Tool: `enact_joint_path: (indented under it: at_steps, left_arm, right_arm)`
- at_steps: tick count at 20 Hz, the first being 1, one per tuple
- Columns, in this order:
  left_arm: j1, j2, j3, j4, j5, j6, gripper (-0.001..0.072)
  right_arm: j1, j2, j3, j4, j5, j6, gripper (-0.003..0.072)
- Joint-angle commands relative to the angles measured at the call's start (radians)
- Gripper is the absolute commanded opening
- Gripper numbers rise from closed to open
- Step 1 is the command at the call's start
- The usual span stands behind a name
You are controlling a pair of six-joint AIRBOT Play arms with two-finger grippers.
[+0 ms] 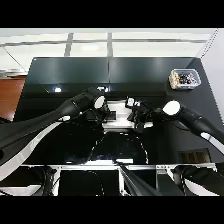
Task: Fold the box and place the chain.
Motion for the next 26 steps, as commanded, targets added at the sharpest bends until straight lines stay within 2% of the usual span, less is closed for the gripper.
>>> enact_joint_path:
  at_steps: [1, 3, 4, 6, 7, 9, 10, 12, 14, 16, 18, 19, 20, 21, 22, 24, 26]
  left_arm:
    - [0.000, 0.000, 0.001, 0.007, -0.004, 0.001, 0.0029]
    - [0.000, 0.000, 0.001, 0.008, -0.003, 0.005, 0.0029]
    - [0.000, 0.000, 0.001, 0.008, -0.001, 0.005, 0.0029]
    - [0.001, 0.000, 0.001, 0.008, -0.002, 0.005, 0.0029]
    - [0.001, 0.000, 0.001, 0.007, -0.001, 0.005, 0.0029]
    - [0.001, 0.000, 0.001, 0.007, -0.001, 0.005, 0.0029]
    - [0.001, 0.000, 0.001, 0.007, -0.002, 0.005, 0.0030]
    - [0.001, 0.000, 0.001, 0.008, 0.000, 0.005, 0.0029]
    - [0.001, 0.000, 0.001, 0.008, 0.000, 0.005, 0.0029]
    - [0.001, 0.000, 0.001, 0.008, 0.000, 0.005, 0.0029]
    - [0.001, 0.000, 0.001, 0.008, 0.000, 0.005, 0.0029]
    - [0.001, 0.000, 0.001, 0.008, 0.001, 0.005, 0.0029]
    - [0.001, 0.000, 0.001, 0.008, 0.000, 0.005, 0.0029]
    - [0.001, 0.000, 0.001, 0.008, 0.000, 0.005, 0.0029]
    - [0.001, 0.000, 0.001, 0.007, 0.000, 0.005, 0.0029]
    - [0.001, 0.000, 0.001, 0.007, 0.000, 0.005, 0.0029]
    - [0.001, 0.000, 0.001, 0.007, 0.000, 0.005, 0.0029]
  right_arm:
    - [-0.072, 0.134, 0.058, -0.191, 0.216, 0.439, 0.0018]
    - [-0.235, 0.220, 0.062, -0.205, 0.315, 0.645, 0.0019]
    - [-0.341, 0.237, 0.047, -0.229, 0.328, 0.762, 0.0018]
    - [-0.541, 0.230, -0.030, -0.226, 0.276, 0.958, 0.0019]
    - [-0.634, 0.218, -0.087, -0.182, 0.243, 1.071, 0.0018]
    - [-0.744, 0.170, -0.192, 0.014, 0.275, 1.066, 0.0018]
    - [-0.752, 0.136, -0.223, 0.096, 0.317, 0.977, 0.0018]
    - [-0.710, 0.041, -0.238, 0.134, 0.378, 0.906, 0.0018]
    - [-0.635, -0.058, -0.238, 0.155, 0.353, 0.849, 0.0018]
    - [-0.566, -0.148, -0.230, 0.260, 0.342, 0.775, 0.0018]
    - [-0.496, -0.194, -0.195, 0.360, 0.385, 0.657, 0.0019]
    - [-0.472, -0.194, -0.161, 0.357, 0.391, 0.649, 0.0020]
    - [-0.463, -0.194, -0.111, 0.334, 0.418, 0.649, 0.0045]
    - [-0.462, -0.194, -0.063, 0.311, 0.462, 0.658, 0.0271]
    - [-0.460, -0.194, -0.013, 0.290, 0.515, 0.692, 0.0452]
    - [-0.436, -0.194, 0.053, 0.286, 0.590, 0.711, 0.0449]
    - [-0.377, -0.194, 0.091, 0.283, 0.576, 0.761, 0.0447]
